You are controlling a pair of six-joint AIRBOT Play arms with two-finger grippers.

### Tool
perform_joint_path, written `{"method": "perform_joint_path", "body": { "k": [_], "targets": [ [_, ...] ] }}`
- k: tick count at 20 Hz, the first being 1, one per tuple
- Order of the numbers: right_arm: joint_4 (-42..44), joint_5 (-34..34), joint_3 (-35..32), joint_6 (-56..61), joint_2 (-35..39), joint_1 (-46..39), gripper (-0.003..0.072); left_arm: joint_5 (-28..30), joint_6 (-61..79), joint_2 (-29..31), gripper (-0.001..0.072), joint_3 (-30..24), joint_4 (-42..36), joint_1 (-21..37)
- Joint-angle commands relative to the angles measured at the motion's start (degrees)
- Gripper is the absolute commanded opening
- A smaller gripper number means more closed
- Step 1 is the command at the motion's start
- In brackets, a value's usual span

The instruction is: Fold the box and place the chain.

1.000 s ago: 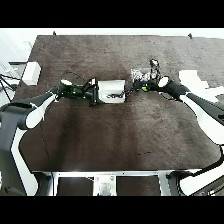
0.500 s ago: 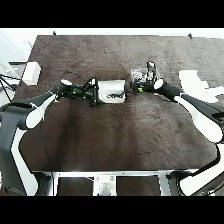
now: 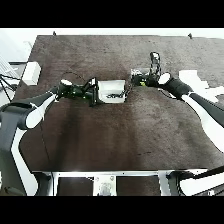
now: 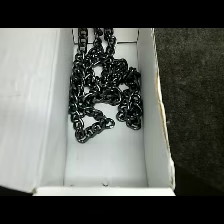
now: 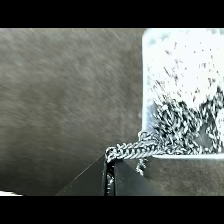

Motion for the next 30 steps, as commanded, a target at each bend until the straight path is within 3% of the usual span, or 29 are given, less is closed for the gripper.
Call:
{"method": "perform_joint_path", "body": {
  "k": [1, 11, 16, 24, 30],
  "targets": [
    [-0.1, 2.1, 0.0, -0.6, 4.5, 0.5, 0.0008, 0.0, 0.0, 0.0, 0.028, 0.0, 0.0, 0.0],
    [-5.3, 2.3, 0.0, -3.2, 22.4, 7.5, 0.0007, 0.0, 0.0, 0.0, 0.028, 0.0, 0.0, 0.0],
    [-7.6, 2.3, 0.0, -3.1, 28.0, 11.8, 0.0007, 0.0, 0.0, 0.0, 0.028, 0.0, 0.0, 0.0],
    [-7.7, 0.8, 0.0, -3.2, 28.4, 17.8, 0.0007, 0.0, 0.0, 0.0, 0.028, 0.0, 0.0, 0.0],
    [-8.1, -1.6, -0.2, -3.1, 22.9, 20.3, 0.0007, 0.0, 0.0, 0.0, 0.028, 0.0, 0.0, 0.0]
  ]
}}
